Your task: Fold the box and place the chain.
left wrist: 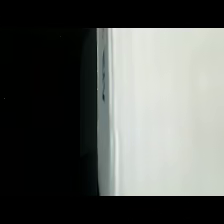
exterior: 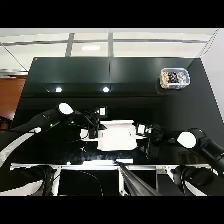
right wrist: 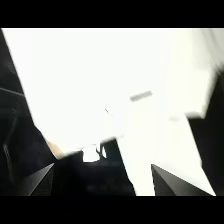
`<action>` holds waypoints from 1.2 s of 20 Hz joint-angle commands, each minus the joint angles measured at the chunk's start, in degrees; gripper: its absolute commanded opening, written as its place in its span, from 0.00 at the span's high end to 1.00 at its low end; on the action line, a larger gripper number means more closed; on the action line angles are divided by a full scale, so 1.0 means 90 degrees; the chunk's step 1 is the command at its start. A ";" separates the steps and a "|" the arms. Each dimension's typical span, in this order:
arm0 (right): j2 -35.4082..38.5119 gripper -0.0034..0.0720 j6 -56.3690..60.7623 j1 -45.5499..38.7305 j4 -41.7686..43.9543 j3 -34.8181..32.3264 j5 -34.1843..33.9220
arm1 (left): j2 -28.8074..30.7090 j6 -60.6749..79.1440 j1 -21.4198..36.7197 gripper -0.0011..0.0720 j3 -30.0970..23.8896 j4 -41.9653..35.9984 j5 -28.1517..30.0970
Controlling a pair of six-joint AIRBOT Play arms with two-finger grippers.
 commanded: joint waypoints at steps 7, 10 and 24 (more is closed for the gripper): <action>-0.0712 0.02 -0.0986 0.0777 0.0498 -0.0012 -0.0444 | -0.0005 -0.0010 -0.0002 0.95 0.0002 0.0005 0.0002; -0.0719 0.02 -0.0986 0.0850 0.0792 -0.0012 -0.0634 | -0.0005 -0.0010 -0.0002 0.95 0.0002 0.0005 0.0002; -0.0712 0.02 -0.0787 0.0843 0.0784 0.0287 -0.1282 | -0.0005 -0.0010 -0.0002 0.95 0.0002 0.0005 0.0002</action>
